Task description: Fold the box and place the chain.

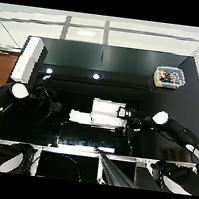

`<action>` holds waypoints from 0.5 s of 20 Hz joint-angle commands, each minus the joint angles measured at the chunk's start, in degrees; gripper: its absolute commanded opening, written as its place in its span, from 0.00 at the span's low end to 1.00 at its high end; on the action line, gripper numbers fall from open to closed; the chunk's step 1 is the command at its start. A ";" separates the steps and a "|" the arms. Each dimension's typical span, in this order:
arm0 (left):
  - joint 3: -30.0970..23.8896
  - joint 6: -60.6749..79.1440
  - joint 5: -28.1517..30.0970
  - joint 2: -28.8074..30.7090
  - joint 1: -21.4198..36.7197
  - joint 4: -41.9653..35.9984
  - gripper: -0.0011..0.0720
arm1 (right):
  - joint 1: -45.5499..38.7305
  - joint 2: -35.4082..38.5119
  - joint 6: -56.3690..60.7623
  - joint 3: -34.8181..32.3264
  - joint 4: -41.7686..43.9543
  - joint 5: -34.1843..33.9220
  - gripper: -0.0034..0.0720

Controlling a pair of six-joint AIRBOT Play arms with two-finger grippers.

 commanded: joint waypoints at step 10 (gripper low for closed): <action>-2.27 16.68 0.90 -17.16 -1.46 -30.10 0.05 | 0.00 0.04 0.00 0.04 0.00 0.02 0.14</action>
